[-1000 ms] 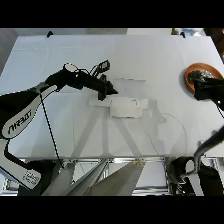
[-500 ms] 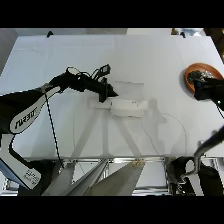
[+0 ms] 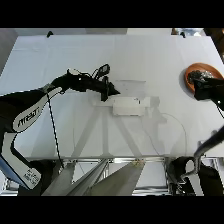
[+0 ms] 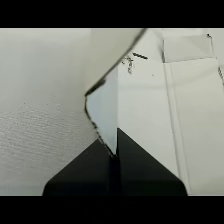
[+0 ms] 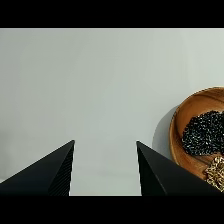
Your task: Fold the box and place the chain.
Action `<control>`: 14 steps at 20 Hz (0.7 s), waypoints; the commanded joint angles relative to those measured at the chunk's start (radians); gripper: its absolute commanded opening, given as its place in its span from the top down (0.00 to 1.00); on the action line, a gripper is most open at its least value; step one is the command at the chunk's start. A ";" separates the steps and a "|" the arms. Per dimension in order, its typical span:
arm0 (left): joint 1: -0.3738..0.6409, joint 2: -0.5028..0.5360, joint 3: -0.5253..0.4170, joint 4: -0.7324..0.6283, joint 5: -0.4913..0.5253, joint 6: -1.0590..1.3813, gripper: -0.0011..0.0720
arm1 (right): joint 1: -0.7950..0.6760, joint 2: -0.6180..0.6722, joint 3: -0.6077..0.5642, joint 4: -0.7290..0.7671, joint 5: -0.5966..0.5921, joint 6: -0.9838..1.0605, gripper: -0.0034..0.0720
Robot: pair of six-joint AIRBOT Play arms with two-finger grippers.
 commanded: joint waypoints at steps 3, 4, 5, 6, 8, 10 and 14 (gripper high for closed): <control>-0.011 0.002 0.000 0.012 0.020 0.014 0.98 | -0.001 0.001 0.001 0.000 0.000 0.005 0.43; -0.014 0.002 0.000 0.016 0.025 0.014 0.98 | -0.001 0.001 0.001 0.000 0.000 0.027 0.43; -0.017 0.003 0.000 0.018 0.033 0.010 0.98 | -0.001 0.001 0.001 0.000 0.000 0.046 0.43; -0.018 0.003 0.000 0.019 0.037 0.006 0.98 | -0.001 0.001 0.001 0.000 0.000 0.052 0.43; -0.018 0.003 0.000 0.020 0.038 0.006 0.98 | -0.001 0.001 0.001 0.000 -0.001 0.051 0.43; -0.019 0.003 0.000 0.020 0.041 0.004 0.98 | -0.001 0.001 0.001 0.000 -0.001 0.051 0.43; -0.034 0.008 0.000 0.043 0.065 -0.011 0.98 | -0.001 0.001 0.001 0.000 -0.001 0.051 0.43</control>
